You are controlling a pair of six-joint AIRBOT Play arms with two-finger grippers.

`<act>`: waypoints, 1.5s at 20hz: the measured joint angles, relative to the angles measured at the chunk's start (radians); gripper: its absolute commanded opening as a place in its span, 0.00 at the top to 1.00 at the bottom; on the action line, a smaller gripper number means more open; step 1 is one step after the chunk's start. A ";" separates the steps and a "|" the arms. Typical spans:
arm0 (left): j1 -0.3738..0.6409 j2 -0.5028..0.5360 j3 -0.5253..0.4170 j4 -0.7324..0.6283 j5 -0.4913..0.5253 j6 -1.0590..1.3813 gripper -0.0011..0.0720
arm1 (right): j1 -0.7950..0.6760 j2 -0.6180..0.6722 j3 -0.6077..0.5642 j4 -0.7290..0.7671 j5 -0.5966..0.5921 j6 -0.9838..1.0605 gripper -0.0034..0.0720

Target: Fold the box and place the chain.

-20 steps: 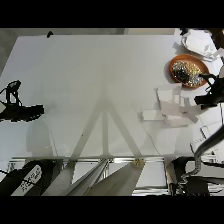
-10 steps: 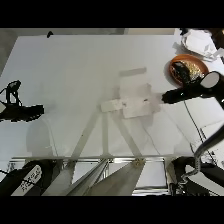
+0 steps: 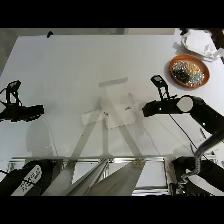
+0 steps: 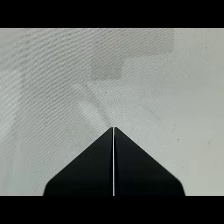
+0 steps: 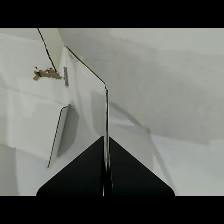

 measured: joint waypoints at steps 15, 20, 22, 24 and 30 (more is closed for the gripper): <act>-0.149 -0.170 0.057 -0.793 0.053 0.655 0.41 | 0.026 0.003 -0.010 0.004 -0.018 0.035 0.93; -0.359 -0.451 0.286 -0.926 -0.062 0.811 0.37 | 0.026 0.003 -0.010 0.004 -0.009 0.035 0.93; -0.416 -0.550 0.379 -0.943 -0.097 0.835 0.34 | 0.026 0.003 -0.010 0.004 -0.008 0.035 0.93; -0.446 -0.618 0.438 -0.948 -0.118 0.849 0.30 | 0.026 0.003 -0.010 0.004 -0.007 0.035 0.93; -0.500 -0.696 0.494 -0.920 -0.148 0.891 0.33 | 0.026 0.003 -0.010 0.004 0.008 0.035 0.93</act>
